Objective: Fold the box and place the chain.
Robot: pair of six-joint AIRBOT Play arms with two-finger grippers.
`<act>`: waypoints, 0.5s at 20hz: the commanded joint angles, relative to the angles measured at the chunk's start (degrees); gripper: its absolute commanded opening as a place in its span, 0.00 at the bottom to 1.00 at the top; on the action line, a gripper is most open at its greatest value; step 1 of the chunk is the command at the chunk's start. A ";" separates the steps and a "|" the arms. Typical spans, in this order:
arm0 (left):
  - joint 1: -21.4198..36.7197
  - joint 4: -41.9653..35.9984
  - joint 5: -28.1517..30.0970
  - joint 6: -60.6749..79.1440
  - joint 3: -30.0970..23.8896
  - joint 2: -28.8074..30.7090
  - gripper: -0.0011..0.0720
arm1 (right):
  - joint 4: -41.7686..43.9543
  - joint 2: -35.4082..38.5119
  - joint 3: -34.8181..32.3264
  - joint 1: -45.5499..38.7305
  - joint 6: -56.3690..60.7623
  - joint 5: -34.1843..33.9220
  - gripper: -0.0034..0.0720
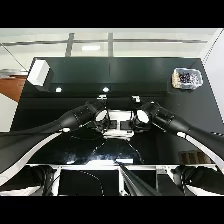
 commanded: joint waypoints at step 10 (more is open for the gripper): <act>0.04 0.00 -0.04 0.00 0.00 0.00 0.05 | -1.25 -2.40 0.66 0.33 2.32 0.42 0.27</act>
